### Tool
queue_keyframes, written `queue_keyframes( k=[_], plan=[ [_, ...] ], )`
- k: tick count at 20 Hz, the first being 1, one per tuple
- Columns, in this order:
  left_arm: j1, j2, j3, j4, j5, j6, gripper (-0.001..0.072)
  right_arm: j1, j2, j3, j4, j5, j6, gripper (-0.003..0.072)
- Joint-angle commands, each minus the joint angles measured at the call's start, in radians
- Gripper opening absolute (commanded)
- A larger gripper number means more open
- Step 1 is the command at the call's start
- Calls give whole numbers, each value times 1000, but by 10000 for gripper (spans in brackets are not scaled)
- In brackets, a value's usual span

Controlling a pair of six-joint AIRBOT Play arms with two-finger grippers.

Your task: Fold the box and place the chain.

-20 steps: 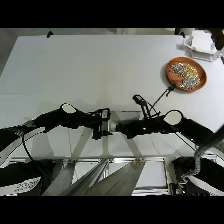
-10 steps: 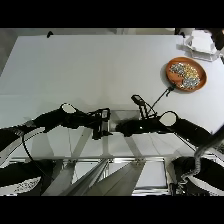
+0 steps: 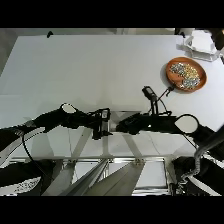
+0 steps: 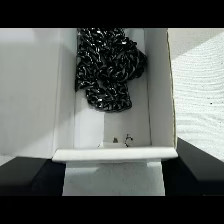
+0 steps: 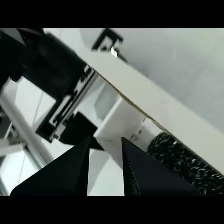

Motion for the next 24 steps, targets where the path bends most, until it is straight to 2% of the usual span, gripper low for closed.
queue_keyframes(
  k=[1,3,5,6,7,8,9,10,14,17,21,23,24],
  plan=[
    [0,0,1,0,0,0,132,-125,132,1,-122,82,35,229],
    [0,0,1,0,0,0,132,-240,162,1,-235,225,22,223],
    [0,0,1,1,0,0,132,-324,163,0,-383,394,-114,131],
    [0,0,1,0,1,0,132,-348,163,-1,-463,460,-204,126],
    [0,0,1,0,1,0,132,-348,163,-3,-502,478,-253,130],
    [0,0,1,1,-2,0,132,-348,162,-14,-506,461,-298,160],
    [0,0,1,0,-2,0,132,-348,158,-30,-507,433,-334,268],
    [0,0,1,1,-2,0,132,-348,150,-46,-509,405,-341,312],
    [0,0,1,0,-3,0,132,-348,103,-76,-505,282,-306,296],
    [0,0,1,1,-2,0,132,-322,53,-76,-506,254,-270,297],
    [0,0,1,1,-3,0,132,-212,-20,-76,-534,216,-237,304],
    [0,0,1,1,-3,0,132,-172,-57,-76,-570,194,-190,327],
    [0,0,1,1,-3,0,132,-159,-75,-76,-588,192,-174,365]
  ],
)
